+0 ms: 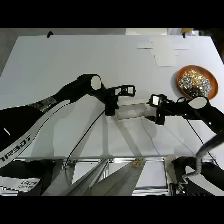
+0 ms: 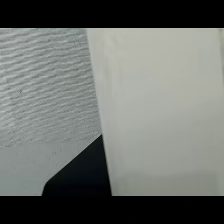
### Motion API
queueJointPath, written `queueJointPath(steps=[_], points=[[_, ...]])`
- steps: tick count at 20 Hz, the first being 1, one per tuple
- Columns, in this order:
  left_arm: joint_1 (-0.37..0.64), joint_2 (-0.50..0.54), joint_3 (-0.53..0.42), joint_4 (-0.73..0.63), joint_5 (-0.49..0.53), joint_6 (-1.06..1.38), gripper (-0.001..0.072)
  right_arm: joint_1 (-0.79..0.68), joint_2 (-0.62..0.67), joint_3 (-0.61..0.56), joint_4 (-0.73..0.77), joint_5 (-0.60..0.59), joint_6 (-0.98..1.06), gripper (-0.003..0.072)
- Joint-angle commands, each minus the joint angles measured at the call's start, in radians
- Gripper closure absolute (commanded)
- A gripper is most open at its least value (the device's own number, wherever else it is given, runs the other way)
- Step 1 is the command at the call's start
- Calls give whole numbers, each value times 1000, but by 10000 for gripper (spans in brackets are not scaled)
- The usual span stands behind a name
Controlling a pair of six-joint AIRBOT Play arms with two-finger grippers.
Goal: Fold the box and place the chain.
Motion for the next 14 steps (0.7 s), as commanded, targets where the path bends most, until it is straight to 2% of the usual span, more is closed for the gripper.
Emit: queueJointPath(steps=[1,9,14], points=[[0,0,0,0,0,0,698,-21,-57,28,78,60,-116,2],[0,0,0,0,0,0,698,-18,-176,70,89,146,-137,14],[0,0,0,0,0,0,698,17,-210,69,33,187,-82,44]])
